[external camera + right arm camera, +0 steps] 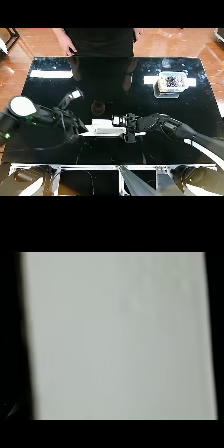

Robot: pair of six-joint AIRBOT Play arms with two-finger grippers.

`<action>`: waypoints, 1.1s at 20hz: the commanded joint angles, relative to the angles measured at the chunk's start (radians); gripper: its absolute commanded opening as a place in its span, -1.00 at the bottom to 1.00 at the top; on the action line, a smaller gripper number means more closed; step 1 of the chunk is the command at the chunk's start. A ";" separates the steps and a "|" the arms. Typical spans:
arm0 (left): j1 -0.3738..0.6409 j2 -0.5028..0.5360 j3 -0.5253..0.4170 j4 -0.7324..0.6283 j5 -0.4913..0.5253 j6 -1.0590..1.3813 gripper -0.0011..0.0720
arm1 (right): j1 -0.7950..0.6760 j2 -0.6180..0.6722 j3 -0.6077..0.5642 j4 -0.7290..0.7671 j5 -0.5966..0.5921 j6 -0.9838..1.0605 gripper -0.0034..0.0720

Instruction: Fold the box and place the chain.

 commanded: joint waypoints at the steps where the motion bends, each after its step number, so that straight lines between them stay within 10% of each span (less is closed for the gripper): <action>1: -0.140 0.005 -0.100 -0.153 0.306 0.056 -0.92 | 0.001 -0.001 -0.001 0.000 -0.002 0.000 0.20; 5: -0.227 -0.027 -0.122 -0.229 0.745 0.100 -0.92 | 0.001 -0.001 -0.001 0.000 -0.002 0.000 0.20; 9: -0.232 -0.088 -0.122 -0.229 0.938 0.100 -0.91 | 0.001 -0.001 -0.001 0.000 -0.001 0.000 0.20; 18: -0.236 -0.163 -0.120 -0.177 0.893 0.107 -0.91 | 0.001 -0.001 -0.001 0.000 -0.001 0.000 0.20; 22: -0.164 0.029 -0.120 0.023 0.608 0.105 -0.91 | 0.001 -0.001 -0.001 0.000 -0.002 0.000 0.20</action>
